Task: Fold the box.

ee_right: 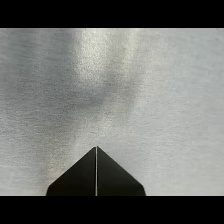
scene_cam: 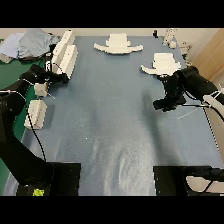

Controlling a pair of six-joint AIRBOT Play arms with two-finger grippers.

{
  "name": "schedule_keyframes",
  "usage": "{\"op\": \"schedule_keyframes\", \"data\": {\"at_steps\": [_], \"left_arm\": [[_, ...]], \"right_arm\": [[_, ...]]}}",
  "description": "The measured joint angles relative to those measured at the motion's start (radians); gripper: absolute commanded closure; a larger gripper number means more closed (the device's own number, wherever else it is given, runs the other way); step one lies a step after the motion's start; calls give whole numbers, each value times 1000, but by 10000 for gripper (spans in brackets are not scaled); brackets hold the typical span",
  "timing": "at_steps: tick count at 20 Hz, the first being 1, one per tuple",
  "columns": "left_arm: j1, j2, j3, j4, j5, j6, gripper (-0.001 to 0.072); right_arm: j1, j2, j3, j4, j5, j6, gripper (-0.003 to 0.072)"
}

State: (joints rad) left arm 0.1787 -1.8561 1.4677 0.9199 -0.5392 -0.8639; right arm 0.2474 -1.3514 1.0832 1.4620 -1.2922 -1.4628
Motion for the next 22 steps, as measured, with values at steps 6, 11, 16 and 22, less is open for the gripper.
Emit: {"op": "schedule_keyframes", "data": {"at_steps": [6,11,16,22], "left_arm": [[0,-1,2,0,-10,0,279],[0,-1,2,-5,-22,-2,16],[0,1,2,-4,-21,-7,16],[1,41,6,0,-29,-11,15]], "right_arm": [[0,0,0,0,0,0,682],[0,0,0,0,0,0,682],[0,0,0,0,0,0,682],[0,0,0,0,0,0,681]]}}
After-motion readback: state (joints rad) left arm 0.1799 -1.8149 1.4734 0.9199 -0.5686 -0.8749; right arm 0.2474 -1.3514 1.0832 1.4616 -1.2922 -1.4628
